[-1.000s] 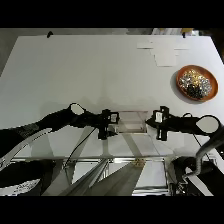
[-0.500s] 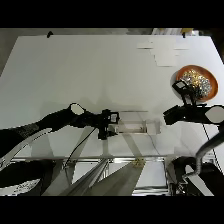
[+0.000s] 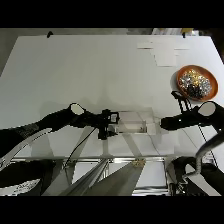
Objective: Fold the box and place the chain.
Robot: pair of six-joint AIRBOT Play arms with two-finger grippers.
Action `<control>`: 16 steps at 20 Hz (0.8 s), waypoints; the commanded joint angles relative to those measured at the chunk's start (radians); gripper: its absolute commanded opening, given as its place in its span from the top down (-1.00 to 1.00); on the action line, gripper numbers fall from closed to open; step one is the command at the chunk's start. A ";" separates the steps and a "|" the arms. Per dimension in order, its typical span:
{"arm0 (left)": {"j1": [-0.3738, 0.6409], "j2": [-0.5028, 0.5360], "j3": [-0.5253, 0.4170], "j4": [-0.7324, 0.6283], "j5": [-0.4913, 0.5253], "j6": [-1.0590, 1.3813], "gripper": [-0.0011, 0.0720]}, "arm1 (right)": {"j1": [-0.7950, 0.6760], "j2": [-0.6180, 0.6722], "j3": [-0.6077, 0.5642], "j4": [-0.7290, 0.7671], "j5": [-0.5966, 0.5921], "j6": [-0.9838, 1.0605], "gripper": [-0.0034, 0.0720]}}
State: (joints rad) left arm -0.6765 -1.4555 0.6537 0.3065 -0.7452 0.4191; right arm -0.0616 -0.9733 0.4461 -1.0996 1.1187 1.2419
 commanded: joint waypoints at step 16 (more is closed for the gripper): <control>0.000 0.000 0.001 0.000 0.000 0.000 0.40 | -0.001 0.045 -0.066 0.252 0.010 -0.148 0.55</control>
State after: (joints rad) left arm -0.6765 -1.4555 0.6537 0.3065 -0.7452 0.4187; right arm -0.0628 -0.9615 0.3805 -0.8726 1.1133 1.1099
